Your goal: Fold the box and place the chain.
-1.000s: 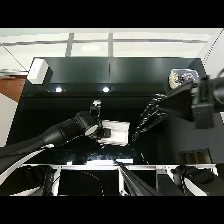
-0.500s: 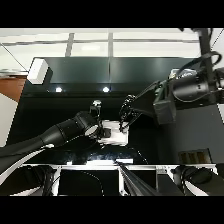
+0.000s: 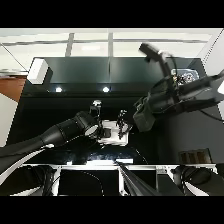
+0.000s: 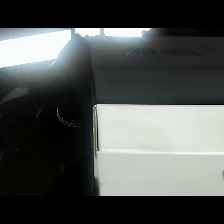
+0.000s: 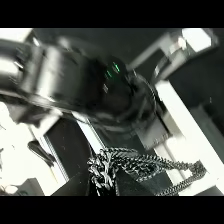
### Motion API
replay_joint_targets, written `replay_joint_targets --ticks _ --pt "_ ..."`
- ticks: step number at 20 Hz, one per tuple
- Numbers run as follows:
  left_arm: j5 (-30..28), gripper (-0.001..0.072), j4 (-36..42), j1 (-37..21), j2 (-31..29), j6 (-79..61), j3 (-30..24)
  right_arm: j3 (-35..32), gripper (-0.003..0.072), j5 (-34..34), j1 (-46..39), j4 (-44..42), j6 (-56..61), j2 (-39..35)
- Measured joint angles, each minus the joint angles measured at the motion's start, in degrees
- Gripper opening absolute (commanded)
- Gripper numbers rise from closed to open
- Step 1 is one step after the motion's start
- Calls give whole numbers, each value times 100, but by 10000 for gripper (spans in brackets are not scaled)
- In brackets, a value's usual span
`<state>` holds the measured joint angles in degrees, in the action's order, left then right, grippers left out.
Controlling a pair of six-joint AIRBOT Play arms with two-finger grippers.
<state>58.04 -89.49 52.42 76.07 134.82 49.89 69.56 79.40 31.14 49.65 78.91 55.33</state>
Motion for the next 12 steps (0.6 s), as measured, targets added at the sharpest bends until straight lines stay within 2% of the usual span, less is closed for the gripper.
replay_joint_targets --ticks 6,12 --pt "-37 29 0 0 0 -2 0 -732 38 -149 151 546 234 4" --pt "0 28 0 0 0 -2 0 -1467 39 -1058 269 208 278 234"
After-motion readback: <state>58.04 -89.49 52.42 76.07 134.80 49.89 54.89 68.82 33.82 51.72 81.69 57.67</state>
